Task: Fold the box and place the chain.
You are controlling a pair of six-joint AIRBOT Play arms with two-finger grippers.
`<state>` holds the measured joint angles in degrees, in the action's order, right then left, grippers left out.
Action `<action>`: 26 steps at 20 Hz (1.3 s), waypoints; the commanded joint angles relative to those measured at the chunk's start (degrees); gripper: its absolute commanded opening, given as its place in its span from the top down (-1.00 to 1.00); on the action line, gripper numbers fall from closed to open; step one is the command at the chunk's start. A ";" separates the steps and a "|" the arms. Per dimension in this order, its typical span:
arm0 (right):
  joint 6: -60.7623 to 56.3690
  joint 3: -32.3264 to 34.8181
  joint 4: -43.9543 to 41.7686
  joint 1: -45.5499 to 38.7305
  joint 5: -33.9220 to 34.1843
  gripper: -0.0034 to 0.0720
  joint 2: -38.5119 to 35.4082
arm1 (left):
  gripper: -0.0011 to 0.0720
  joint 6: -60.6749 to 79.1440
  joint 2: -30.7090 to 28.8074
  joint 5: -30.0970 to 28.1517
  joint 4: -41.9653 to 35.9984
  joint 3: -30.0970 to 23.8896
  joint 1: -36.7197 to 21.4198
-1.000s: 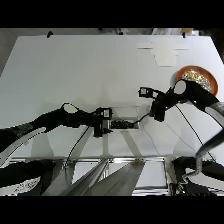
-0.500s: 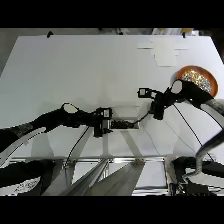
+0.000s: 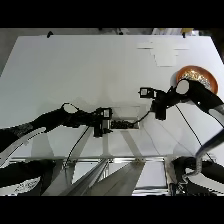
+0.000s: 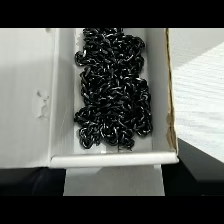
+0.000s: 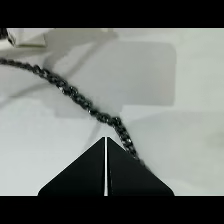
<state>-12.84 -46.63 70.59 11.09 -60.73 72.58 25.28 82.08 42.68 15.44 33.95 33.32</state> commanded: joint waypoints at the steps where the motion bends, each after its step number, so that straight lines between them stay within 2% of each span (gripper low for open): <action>1: 2.89 -0.02 -0.13 0.02 0.39 0.78 -1.33 | 0.50 0.02 -0.02 -0.02 0.00 -0.02 -0.02; 2: 2.95 -0.02 -0.39 0.02 1.53 0.41 -0.85 | 0.50 0.00 -0.02 -0.02 0.00 -0.02 -0.02; 3: 2.95 0.00 -0.37 0.02 2.34 0.21 -0.11 | 0.50 0.02 -0.02 0.02 0.00 -0.02 0.00; 4: 3.48 0.02 -0.35 0.02 2.95 0.21 0.72 | 0.50 0.00 -0.02 -0.02 0.00 -0.02 -0.02; 7: 9.25 0.37 -0.55 0.02 2.82 0.38 3.02 | 0.50 0.00 -0.02 0.02 0.00 -0.02 0.00; 12: 11.98 0.59 -0.57 0.04 3.61 0.40 6.86 | 0.50 0.00 -0.02 -0.02 0.00 -0.02 -0.02; 19: 14.84 0.59 -4.02 0.02 4.63 0.53 7.26 | 0.50 0.02 -0.02 -0.02 0.00 -0.02 -0.02; 22: 14.86 0.59 -4.00 0.02 2.89 0.84 7.26 | 0.50 0.00 -0.02 0.00 0.00 -0.02 -0.02; 26: 14.60 0.59 -3.54 0.02 -1.64 0.86 5.77 | 0.50 0.02 -0.02 -0.02 0.00 -0.02 -0.02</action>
<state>1.80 -46.06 66.89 11.09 -59.24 79.33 25.28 82.08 42.65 15.42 33.95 33.32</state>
